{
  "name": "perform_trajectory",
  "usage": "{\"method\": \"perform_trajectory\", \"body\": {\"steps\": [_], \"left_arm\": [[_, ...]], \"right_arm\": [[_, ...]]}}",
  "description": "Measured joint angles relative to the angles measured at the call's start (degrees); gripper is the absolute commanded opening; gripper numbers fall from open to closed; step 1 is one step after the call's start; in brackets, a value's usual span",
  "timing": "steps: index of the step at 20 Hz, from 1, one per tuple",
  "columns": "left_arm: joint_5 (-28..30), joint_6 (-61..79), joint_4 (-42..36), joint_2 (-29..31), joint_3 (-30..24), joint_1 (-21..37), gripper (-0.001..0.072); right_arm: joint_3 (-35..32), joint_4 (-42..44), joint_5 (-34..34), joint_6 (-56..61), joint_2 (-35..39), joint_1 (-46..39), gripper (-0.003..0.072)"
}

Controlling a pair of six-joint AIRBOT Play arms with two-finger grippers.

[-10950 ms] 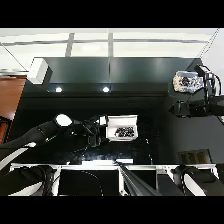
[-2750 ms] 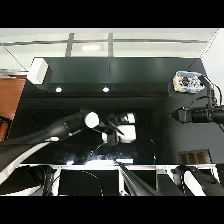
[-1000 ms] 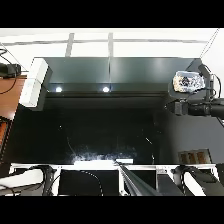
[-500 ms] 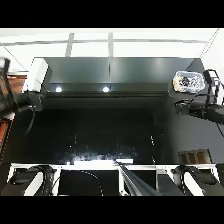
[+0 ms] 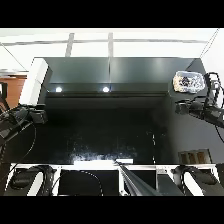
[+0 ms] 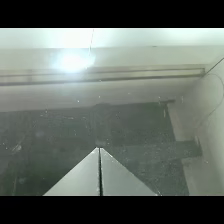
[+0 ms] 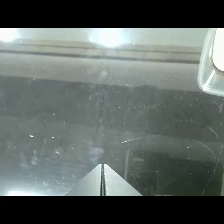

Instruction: Fold the box and place the chain.

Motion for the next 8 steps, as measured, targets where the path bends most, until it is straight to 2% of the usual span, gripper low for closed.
{"method": "perform_trajectory", "body": {"steps": [8], "left_arm": [[0.37,-0.02,0.0,0.66,-0.39,0.0,0.003]], "right_arm": [[-0.09,-0.04,-0.31,-0.04,0.0,0.0,0.001]]}}
